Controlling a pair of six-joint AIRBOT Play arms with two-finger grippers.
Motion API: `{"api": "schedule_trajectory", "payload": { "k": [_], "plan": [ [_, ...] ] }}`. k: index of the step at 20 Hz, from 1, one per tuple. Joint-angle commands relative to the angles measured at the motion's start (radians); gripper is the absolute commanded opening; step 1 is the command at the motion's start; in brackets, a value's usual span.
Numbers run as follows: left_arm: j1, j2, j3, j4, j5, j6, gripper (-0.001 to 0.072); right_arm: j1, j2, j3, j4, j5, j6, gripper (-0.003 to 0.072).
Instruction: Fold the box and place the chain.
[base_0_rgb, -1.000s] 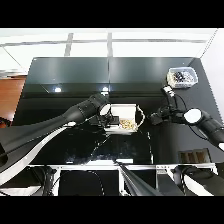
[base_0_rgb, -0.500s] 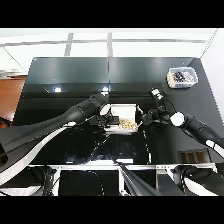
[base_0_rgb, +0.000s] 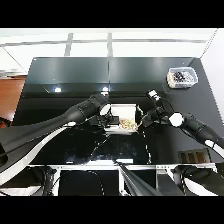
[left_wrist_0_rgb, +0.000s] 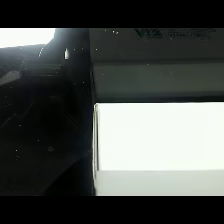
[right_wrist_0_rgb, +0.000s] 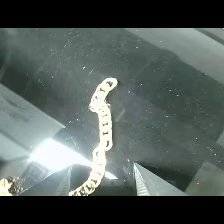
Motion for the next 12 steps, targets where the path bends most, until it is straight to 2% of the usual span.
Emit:
{"api": "schedule_trajectory", "payload": {
  "k": [1,4,5,6,12],
  "plan": [
    [0.0,0.0,0.0,0.0,0.0,0.001,0.0031,0.003,0.0,-0.001,-0.062,0.023,0.001,0.0423],
    [0.0,0.0,0.0,0.0,0.0,0.001,0.0031,0.003,0.0,-0.001,-0.065,0.023,0.001,0.0408],
    [0.0,0.0,0.0,0.0,0.0,0.001,0.0031,0.003,0.0,-0.001,-0.065,0.028,0.001,0.0189],
    [0.0,0.0,0.0,0.0,0.0,0.0,0.0031,0.003,0.0,-0.001,-0.065,0.037,0.0,0.002],
    [0.0,0.0,0.0,0.0,0.0,0.0,0.0031,0.001,0.034,0.01,-0.07,0.091,0.001,0.0017]
  ]
}}
